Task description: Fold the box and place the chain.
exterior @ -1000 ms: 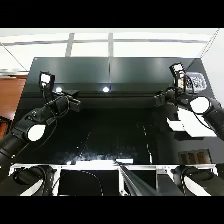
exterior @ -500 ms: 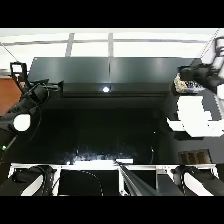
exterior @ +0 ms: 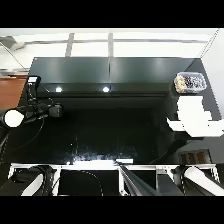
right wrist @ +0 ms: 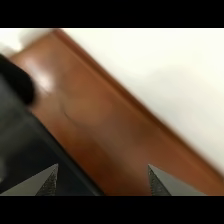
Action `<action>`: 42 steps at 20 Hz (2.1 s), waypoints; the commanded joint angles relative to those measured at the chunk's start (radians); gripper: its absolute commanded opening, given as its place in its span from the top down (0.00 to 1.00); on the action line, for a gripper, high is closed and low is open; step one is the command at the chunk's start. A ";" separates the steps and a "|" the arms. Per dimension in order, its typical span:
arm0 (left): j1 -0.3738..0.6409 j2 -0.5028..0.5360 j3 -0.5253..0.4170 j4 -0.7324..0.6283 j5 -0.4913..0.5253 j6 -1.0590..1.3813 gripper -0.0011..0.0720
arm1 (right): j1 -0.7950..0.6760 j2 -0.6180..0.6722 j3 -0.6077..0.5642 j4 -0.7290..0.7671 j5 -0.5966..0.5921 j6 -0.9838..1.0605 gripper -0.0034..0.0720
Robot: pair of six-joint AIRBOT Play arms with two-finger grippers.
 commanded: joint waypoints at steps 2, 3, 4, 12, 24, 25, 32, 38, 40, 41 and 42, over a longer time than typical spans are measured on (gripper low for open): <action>0.003 0.001 0.002 0.000 -0.055 0.000 0.01 | -0.135 -0.254 0.161 0.022 0.385 -0.076 0.11; 0.003 0.001 0.002 0.000 -0.054 0.001 0.01 | -0.129 -0.309 0.210 0.026 0.467 -0.120 0.11; 0.003 0.001 0.002 0.000 -0.054 0.000 0.01 | -0.124 -0.359 0.260 0.030 0.545 -0.153 0.11; 0.003 0.001 0.002 0.000 -0.040 0.001 0.01 | -0.101 -0.493 0.325 0.151 0.709 -0.324 0.11; 0.003 0.001 0.002 0.000 -0.040 0.001 0.01 | -0.097 -0.499 0.322 0.113 0.833 -0.388 0.95; 0.003 0.001 0.002 0.000 -0.040 0.001 0.01 | -0.095 -0.490 0.313 0.150 0.837 -0.393 0.95; 0.003 0.001 0.002 -0.001 -0.045 0.001 0.01 | 0.030 -0.387 0.200 0.476 0.875 -0.443 0.95; 0.003 0.001 0.002 -0.001 -0.043 0.000 0.01 | 0.229 -0.141 -0.041 0.671 0.656 -0.475 0.95; 0.003 0.001 0.002 -0.014 -0.043 0.000 0.01 | 0.304 -0.021 -0.164 0.752 0.565 -0.516 0.95; 0.003 0.001 0.002 -0.021 -0.040 0.000 0.01 | 0.341 0.031 -0.225 0.787 0.526 -0.531 0.95; 0.003 0.001 0.002 -0.035 -0.040 0.000 0.01 | 0.381 0.081 -0.287 0.824 0.494 -0.552 0.95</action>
